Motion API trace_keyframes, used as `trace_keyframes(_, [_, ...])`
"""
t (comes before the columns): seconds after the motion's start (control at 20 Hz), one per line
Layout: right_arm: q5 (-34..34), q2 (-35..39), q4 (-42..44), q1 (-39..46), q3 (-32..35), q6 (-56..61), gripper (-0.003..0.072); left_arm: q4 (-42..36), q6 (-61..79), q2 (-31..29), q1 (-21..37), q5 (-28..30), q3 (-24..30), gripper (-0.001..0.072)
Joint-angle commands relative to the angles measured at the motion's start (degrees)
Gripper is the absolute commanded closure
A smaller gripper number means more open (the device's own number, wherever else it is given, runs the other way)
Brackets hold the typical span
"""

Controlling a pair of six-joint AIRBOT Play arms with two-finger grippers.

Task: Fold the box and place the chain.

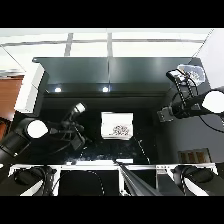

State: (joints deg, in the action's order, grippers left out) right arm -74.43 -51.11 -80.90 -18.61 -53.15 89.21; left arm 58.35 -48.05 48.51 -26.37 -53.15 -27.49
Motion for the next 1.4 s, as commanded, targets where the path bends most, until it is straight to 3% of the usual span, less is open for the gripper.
trace_keyframes(0.0, [0.07,0.00,0.35,0.04,0.09,1.99,0.0351,-8.09,38.47,-0.17,0.68,5.53,5.64,-0.0003])
trace_keyframes(0.15, [-0.13,0.00,0.55,0.02,0.09,4.11,0.0352,-9.62,46.84,2.95,0.39,7.74,4.44,-0.0002])
trace_keyframes(0.45, [-0.13,0.00,3.21,0.00,0.09,5.14,0.0352,-30.34,66.51,18.60,0.57,7.74,-0.44,-0.0002])
trace_keyframes(0.55, [-0.15,0.00,3.32,-0.02,0.09,5.14,0.0352,-30.71,66.77,22.49,0.92,7.58,-1.84,-0.0002])
trace_keyframes(0.85, [-0.11,0.00,4.07,-0.09,0.09,5.11,0.0352,-30.93,67.19,24.26,3.32,6.58,-3.65,-0.0001])
trace_keyframes(1.35, [0.13,0.00,4.17,-0.09,0.09,5.11,0.0352,-30.75,69.33,25.09,2.03,4.96,-4.39,-0.0001])
